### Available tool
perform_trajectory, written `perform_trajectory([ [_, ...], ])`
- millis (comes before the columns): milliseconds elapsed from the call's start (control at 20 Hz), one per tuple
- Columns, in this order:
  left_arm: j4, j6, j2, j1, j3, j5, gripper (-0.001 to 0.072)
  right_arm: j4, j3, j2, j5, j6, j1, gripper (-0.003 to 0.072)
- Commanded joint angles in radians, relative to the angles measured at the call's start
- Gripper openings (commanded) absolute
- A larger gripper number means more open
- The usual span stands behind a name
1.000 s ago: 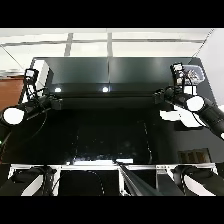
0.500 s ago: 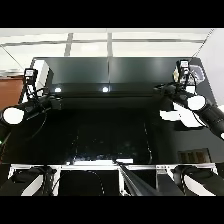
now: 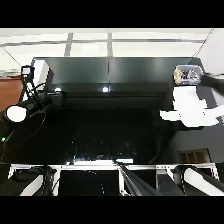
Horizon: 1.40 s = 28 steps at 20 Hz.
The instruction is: Fold the box and place the chain.
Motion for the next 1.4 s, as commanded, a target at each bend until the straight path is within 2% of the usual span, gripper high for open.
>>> perform_trajectory([
  [0,-0.011,-0.001,-0.025,0.0,0.0,-0.016,0.0705,-0.027,0.222,-0.175,0.393,0.062,-0.411,0.072],
  [100,-0.01,0.0,-0.026,0.0,0.0,-0.016,0.0705,-0.014,0.37,-0.311,0.632,0.07,-0.562,0.072],
  [250,-0.014,-0.001,-0.039,0.0,0.0,-0.019,0.0705,0.051,0.511,-0.476,0.858,-0.085,-0.626,0.072],
  [400,-0.076,-0.001,-0.069,0.0,0.0,-0.02,0.0705,0.081,0.576,-0.569,0.912,-0.229,-0.553,0.0719],
  [600,-0.08,0.0,-0.076,0.0,0.0,-0.02,0.0705,0.052,0.62,-0.623,0.967,-0.288,-0.43,0.0718],
  [700,-0.08,0.0,-0.076,0.0,0.0,-0.022,0.0705,-0.076,0.62,-0.623,0.987,-0.278,-0.376,0.0544],
  [800,-0.08,0.001,-0.076,0.0,0.0,-0.039,0.0705,-0.216,0.621,-0.623,0.992,-0.237,-0.34,0.0541],
  [850,-0.08,0.004,-0.076,0.0,0.0,-0.045,0.0705,-0.225,0.622,-0.623,0.992,-0.235,-0.333,0.0538],
  [1000,-0.08,0.004,-0.076,0.0,0.0,-0.045,0.0705,-0.162,0.628,-0.623,0.995,-0.236,-0.321,0.0096],
  [1050,-0.08,0.004,-0.076,0.0,0.0,-0.045,0.0705,-0.138,0.633,-0.621,1.005,-0.237,-0.32,0.0058],
  [1200,-0.08,0.003,-0.076,0.0,0.0,-0.045,0.0705,-0.041,0.66,-0.619,1.104,-0.238,-0.32,0.0055],
  [1250,-0.08,0.004,-0.076,0.0,0.0,-0.043,0.0705,-0.004,0.66,-0.614,1.136,-0.238,-0.32,0.0016],
  [1350,-0.08,0.003,-0.076,0.0,0.0,-0.043,0.0704,0.075,0.659,-0.602,1.205,-0.21,-0.317,0.0014],
])
